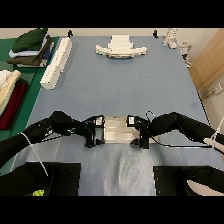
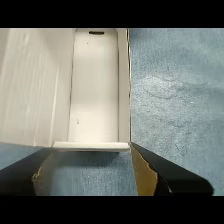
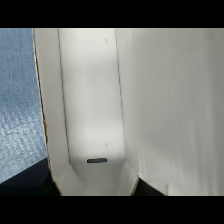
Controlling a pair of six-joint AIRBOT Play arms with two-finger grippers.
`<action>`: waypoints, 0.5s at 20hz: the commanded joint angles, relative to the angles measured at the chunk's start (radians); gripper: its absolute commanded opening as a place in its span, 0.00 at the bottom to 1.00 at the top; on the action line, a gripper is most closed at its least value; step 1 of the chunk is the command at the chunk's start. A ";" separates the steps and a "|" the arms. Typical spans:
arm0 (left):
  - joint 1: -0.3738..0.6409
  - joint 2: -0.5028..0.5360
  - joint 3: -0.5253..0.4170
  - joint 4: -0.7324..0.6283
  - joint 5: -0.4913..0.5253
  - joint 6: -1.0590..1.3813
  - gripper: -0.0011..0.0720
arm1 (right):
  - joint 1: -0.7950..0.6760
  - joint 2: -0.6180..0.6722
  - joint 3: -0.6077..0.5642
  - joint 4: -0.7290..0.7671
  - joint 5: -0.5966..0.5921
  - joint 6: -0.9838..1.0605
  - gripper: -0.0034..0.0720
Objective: Fold the box.
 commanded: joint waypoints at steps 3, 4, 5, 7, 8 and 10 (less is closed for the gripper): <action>-0.050 -0.045 0.000 -0.029 0.033 0.019 0.98 | 0.000 0.000 0.001 0.000 0.000 0.000 0.71; -0.058 -0.050 0.003 -0.023 0.039 0.013 0.98 | 0.000 0.000 0.001 0.000 0.000 0.000 0.71; -0.058 -0.050 0.004 -0.023 0.045 0.011 0.98 | 0.000 0.000 0.001 0.000 0.000 0.000 0.71; -0.058 -0.051 0.004 -0.023 0.048 0.011 0.98 | 0.000 0.000 0.001 0.000 0.000 0.000 0.71; -0.058 -0.051 0.004 -0.023 0.049 0.011 0.98 | 0.000 0.000 0.001 0.000 0.000 0.000 0.71; -0.059 -0.051 0.004 -0.024 0.055 0.006 0.98 | 0.000 0.000 0.001 0.000 0.000 0.000 0.71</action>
